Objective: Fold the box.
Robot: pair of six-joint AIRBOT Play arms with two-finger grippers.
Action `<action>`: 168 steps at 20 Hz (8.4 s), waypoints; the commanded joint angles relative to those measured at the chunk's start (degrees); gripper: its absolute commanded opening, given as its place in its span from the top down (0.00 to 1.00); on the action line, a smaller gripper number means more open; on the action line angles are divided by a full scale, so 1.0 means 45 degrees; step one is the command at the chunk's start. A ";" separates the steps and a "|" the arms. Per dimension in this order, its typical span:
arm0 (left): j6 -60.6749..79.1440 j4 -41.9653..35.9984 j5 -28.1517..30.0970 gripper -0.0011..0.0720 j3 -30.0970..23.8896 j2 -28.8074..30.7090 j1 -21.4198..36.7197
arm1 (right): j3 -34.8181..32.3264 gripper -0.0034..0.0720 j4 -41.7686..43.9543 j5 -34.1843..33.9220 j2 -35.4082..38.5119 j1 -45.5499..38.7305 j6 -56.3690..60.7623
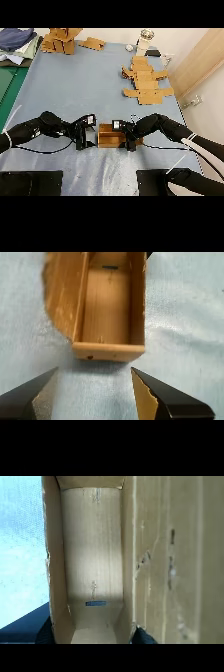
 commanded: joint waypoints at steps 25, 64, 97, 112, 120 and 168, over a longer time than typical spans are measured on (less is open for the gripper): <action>0.1617 -0.0185 0.1564 0.03 -0.0223 -0.0515 -0.1326 | 0.0010 0.33 -0.0015 0.0005 0.0005 -0.0005 0.0005; 0.1515 -0.1141 0.1452 0.33 0.0330 -0.1001 -0.1865 | 0.0010 0.33 -0.0015 0.0000 0.0005 -0.0005 0.0005; 0.1501 -0.1141 0.1457 0.33 0.0330 -0.1001 -0.1865 | 0.0039 0.01 -0.2914 -0.2079 0.1627 -0.0170 0.3109; 0.1501 -0.1141 0.1457 0.33 0.0330 -0.1001 -0.1865 | 0.0039 0.02 -0.0019 -0.2807 0.5765 -0.0165 1.1341; 0.0306 -0.0369 0.1409 0.33 0.0330 -0.0544 -0.1812 | 0.0039 0.02 0.0165 -0.3162 0.5770 -0.0165 1.5251; 0.3094 -0.1044 0.0787 0.33 -0.0714 -0.0068 -0.0117 | 0.0039 0.95 0.1282 -0.0223 0.4017 0.0447 1.9278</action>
